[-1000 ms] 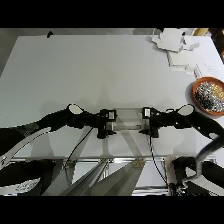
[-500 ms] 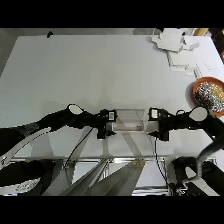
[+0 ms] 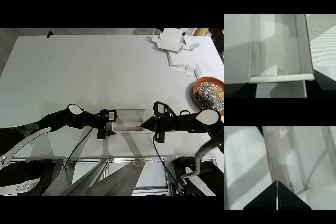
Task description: Fold the box and place the chain.
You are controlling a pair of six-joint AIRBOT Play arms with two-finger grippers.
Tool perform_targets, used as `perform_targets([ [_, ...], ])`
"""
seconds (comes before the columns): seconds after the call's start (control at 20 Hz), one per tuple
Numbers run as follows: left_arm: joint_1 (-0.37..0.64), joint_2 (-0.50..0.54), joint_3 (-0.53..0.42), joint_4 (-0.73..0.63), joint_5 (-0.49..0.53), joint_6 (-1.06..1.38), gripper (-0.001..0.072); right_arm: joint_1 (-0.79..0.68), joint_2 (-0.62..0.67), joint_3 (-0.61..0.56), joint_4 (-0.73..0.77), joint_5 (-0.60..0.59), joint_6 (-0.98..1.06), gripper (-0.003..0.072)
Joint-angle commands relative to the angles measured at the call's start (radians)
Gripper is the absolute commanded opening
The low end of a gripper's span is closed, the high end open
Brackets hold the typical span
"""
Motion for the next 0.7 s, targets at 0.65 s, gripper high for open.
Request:
perform_targets([
  [0.65,0.000,0.000,0.000,0.000,0.000,0.000,0.0334,0.086,-0.418,0.209,-0.116,-0.253,0.352,0.0022],
])
